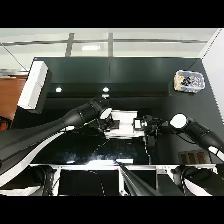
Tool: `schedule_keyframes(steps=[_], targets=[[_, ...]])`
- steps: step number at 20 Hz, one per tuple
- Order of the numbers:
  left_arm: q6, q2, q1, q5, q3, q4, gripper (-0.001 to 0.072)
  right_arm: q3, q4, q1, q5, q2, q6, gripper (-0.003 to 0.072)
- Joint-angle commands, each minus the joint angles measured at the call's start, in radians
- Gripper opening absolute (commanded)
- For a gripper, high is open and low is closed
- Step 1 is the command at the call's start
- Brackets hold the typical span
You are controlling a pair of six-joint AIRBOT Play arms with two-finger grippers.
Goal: Fold the box and place the chain.
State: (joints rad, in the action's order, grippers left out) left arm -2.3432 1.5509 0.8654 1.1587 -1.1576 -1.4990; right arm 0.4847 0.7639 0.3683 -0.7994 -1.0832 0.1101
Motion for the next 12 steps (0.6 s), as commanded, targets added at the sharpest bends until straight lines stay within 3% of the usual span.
schedule_keyframes(steps=[1, 3, 4, 5, 7, 9, 12], targets=[[0.009, 0.000, -0.001, -0.002, -0.001, -0.003, 0.0029, 0.001, 0.014, 0.000, 0.000, 0.005, -0.005, 0.0460], [0.009, 0.000, -0.001, -0.003, -0.001, -0.003, 0.0029, 0.000, 0.010, 0.000, 0.023, 0.005, -0.005, 0.0449], [0.009, 0.000, -0.001, -0.002, -0.001, -0.003, 0.0030, 0.000, -0.001, 0.000, 0.037, 0.005, -0.005, 0.0310], [0.009, 0.000, -0.001, -0.002, -0.001, -0.002, 0.0029, 0.000, -0.010, 0.000, 0.050, 0.005, -0.005, 0.0259], [0.009, 0.000, -0.001, -0.007, -0.001, 0.001, 0.0030, 0.000, -0.045, 0.000, 0.073, 0.004, -0.005, 0.0258], [0.009, 0.000, -0.001, -0.014, -0.001, 0.001, 0.0030, 0.000, -0.125, 0.001, 0.080, -0.003, -0.005, 0.0181], [0.009, 0.000, -0.001, -0.029, -0.001, 0.019, 0.0030, 0.000, -0.192, 0.032, 0.071, -0.013, -0.006, 0.0182]])
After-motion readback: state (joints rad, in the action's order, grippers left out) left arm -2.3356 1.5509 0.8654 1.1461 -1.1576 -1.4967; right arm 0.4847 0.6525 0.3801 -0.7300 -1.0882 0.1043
